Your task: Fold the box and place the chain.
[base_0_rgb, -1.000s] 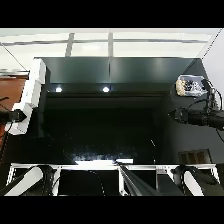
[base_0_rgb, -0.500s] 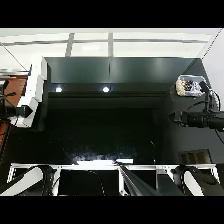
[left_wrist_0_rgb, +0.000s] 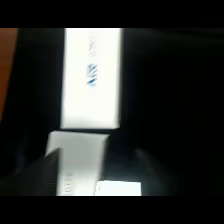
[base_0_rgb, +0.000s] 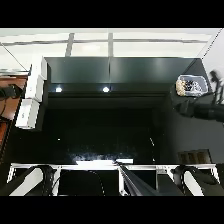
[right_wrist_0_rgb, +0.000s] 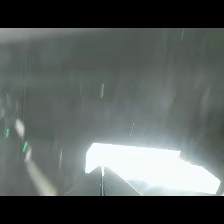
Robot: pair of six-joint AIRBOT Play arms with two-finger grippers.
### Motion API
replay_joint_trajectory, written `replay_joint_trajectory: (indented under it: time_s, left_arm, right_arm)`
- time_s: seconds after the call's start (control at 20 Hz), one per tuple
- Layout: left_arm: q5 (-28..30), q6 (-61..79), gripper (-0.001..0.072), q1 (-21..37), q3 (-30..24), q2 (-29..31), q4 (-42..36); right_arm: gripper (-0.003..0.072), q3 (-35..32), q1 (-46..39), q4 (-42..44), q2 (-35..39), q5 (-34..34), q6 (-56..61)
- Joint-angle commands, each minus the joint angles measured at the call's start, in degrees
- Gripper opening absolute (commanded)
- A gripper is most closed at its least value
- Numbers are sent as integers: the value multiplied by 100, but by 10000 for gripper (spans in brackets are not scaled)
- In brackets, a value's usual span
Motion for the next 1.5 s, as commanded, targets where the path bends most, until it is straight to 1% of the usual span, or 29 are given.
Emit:
replay_joint_trajectory:
  time_s: [0.0,0.05,0.1,0.15,0.2,0.25,0.3,0.35,0.4,0.45,0.5,0.6,1.45]
  left_arm:
    - [-627,-647,25,-527,339,542,-704]
    - [-706,-647,24,-782,299,776,-890]
    - [-708,-723,23,-1071,216,1021,-925]
    - [-643,-752,23,-1403,70,1300,-892]
    - [-415,-743,23,-1775,-186,1631,-791]
    - [-48,-745,23,-2127,-527,1971,-632]
    - [334,-743,24,-2406,-872,2260,-435]
    - [682,-743,24,-2629,-1213,2529,-214]
    - [885,-743,25,-2747,-1451,2736,-17]
    - [933,-745,26,-2787,-1611,2903,72]
    - [907,-745,26,-2785,-1733,3040,28]
    - [925,-748,26,-2796,-1875,3167,33]
    - [949,-748,26,-2796,-1888,3136,33]
  right_arm:
    - [13,964,2,-168,17,-238,-431]
    - [12,1126,2,-168,44,-190,-562]
    - [9,1139,35,-188,118,-179,-925]
    - [8,1078,120,-310,175,-212,-1268]
    - [8,918,245,-444,238,-415,-1517]
    - [9,693,350,-535,284,-798,-1600]
    - [11,411,411,-540,295,-1346,-1593]
    - [12,157,433,-533,286,-1836,-1589]
    - [12,-83,428,-560,286,-2258,-1591]
    - [13,-229,413,-706,286,-2406,-1596]
    - [14,-258,413,-940,286,-2227,-1578]
    - [14,-258,415,-938,286,-1882,-1572]
    - [13,-258,415,-938,289,-1825,-1572]
